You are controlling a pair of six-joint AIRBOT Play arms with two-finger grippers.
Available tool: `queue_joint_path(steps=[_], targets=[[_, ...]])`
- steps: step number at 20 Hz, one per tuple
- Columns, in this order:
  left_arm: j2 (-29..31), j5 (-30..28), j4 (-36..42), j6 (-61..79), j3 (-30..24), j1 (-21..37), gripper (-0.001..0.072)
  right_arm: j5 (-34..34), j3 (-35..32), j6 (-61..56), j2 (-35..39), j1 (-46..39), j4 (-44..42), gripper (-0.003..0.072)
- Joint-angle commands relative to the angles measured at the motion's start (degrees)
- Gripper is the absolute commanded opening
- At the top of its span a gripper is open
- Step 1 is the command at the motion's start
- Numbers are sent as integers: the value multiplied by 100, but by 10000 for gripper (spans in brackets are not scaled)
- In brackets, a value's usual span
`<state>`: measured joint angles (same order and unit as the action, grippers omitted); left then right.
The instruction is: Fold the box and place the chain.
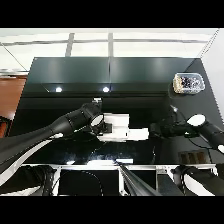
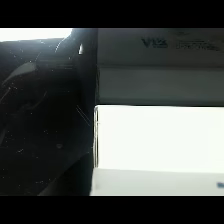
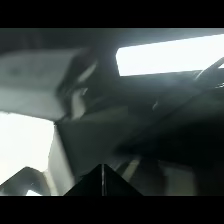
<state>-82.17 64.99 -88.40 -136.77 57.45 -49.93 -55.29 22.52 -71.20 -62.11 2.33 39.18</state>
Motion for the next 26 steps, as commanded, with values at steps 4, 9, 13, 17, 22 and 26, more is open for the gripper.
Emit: queue_joint_path(steps=[4, 9, 13, 17, 22, 26], targets=[[-2, 2, 0, 0, 2, 4, 25, -284, -39, 1283, -527, 452, -1460, 12], [-2, 2, 66, 0, 2, 4, 25, -575, 118, 1523, -527, 529, -1655, 16], [-2, 0, 61, 0, 2, 4, 25, -1014, 422, 1620, -527, 531, -1663, 583], [-2, 0, 59, 0, 2, 4, 25, -1001, 455, 1611, -527, 612, -1674, 626], [-2, 2, 59, 0, 2, 4, 25, -243, 822, 1064, -527, 1491, -1488, 624], [-2, 2, 59, 0, 2, 4, 25, 254, 1250, 90, -529, 2103, -673, 622]])
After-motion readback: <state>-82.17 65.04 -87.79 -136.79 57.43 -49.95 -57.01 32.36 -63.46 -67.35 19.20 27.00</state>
